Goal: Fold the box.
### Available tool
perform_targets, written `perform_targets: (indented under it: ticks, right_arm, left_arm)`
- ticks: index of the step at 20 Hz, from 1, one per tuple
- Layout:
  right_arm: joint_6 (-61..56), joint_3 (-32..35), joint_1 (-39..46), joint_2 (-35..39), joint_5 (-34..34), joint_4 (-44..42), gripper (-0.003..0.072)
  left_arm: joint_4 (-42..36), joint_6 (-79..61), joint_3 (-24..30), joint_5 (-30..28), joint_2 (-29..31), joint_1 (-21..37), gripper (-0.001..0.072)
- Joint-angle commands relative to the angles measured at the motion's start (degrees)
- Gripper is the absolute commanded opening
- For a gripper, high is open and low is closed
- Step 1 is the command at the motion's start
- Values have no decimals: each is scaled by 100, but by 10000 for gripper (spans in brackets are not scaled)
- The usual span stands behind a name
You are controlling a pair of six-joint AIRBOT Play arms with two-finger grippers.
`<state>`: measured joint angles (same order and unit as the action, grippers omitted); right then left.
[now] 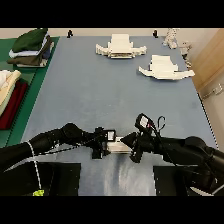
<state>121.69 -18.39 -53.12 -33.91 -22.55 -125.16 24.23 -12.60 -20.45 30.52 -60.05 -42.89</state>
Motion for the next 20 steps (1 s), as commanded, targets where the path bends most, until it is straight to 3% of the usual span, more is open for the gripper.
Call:
perform_targets:
  ticks: [1,3,11,20]
  right_arm:
    - [-796,758,-402,177,1379,-400,4]
    - [-879,962,-654,94,1665,-389,4]
    - [-879,1003,-879,-682,1663,-387,4]
    - [-876,1043,-879,-671,1652,-387,5]
  left_arm:
    - [0,0,-2,-2,0,4,409]
    - [0,0,-2,-4,0,4,409]
    - [0,0,-2,-2,0,4,409]
    - [0,0,-2,-2,0,4,409]
